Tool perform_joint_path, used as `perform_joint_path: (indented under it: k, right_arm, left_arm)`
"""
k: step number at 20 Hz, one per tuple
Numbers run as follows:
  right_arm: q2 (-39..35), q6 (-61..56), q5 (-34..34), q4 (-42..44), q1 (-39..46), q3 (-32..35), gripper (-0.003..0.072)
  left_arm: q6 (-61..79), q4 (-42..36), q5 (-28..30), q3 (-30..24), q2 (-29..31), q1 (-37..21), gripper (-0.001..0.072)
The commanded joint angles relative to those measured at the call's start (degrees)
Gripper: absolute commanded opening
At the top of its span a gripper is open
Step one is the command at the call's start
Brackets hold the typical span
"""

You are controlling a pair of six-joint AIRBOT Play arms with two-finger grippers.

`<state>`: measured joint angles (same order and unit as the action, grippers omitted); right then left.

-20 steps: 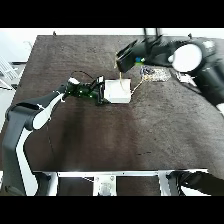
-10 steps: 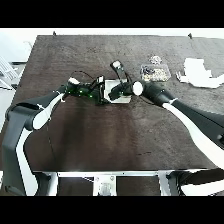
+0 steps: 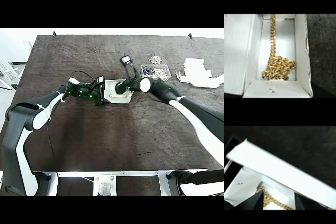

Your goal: Fold the box and place the chain.

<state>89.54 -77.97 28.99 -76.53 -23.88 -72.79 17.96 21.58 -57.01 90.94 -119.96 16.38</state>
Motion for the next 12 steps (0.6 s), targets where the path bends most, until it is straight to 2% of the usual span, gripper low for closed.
perform_joint_path:
  k: [1,4,7,9,12]
  right_arm:
    - [-5.7,-0.04,0.2,0.04,5.01,-0.09,0.0441]
    - [-5.86,-4.17,0.98,0.04,11.15,1.46,0.0444]
    - [-1.09,-6.71,-0.57,0.61,16.96,2.91,0.0454]
    - [3.3,-6.08,-2.05,5.05,19.47,2.38,0.0455]
    - [10.47,1.99,-1.92,14.14,21.16,-1.64,0.0454]
  left_arm:
    - [0.07,0.04,0.02,-0.02,-0.02,-0.02,0.042]
    - [0.07,0.04,0.07,-0.02,-0.02,-0.02,0.042]
    - [0.07,0.04,0.22,-0.02,-0.02,-0.02,0.042]
    - [0.07,0.04,0.22,-0.02,-0.02,-0.04,0.042]
    - [0.07,0.04,0.24,-0.02,-0.02,-0.02,0.042]
